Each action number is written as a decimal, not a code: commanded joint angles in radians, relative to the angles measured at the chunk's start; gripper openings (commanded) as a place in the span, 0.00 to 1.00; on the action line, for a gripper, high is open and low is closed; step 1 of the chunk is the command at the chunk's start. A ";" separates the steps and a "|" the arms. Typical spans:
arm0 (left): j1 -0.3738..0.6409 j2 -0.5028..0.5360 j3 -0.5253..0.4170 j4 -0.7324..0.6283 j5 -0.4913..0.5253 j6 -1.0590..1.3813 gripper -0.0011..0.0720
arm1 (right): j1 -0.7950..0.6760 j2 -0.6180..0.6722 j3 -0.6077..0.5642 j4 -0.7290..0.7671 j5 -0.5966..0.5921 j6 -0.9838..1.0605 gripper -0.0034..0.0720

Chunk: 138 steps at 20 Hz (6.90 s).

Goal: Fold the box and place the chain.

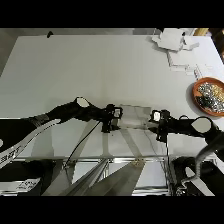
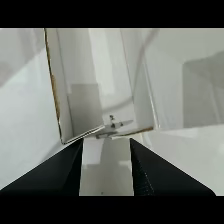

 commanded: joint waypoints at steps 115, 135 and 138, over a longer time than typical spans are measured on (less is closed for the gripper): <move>0.000 0.000 0.000 0.000 0.000 0.001 0.70 | 0.414 -0.328 0.396 -0.615 0.181 2.031 0.74; 0.000 0.000 0.000 0.000 0.000 0.001 0.70 | 0.463 -0.471 0.395 -0.653 0.126 2.039 0.51; 0.000 0.000 0.000 0.000 0.000 0.001 0.70 | 0.463 -0.478 0.395 -0.653 0.127 2.067 0.41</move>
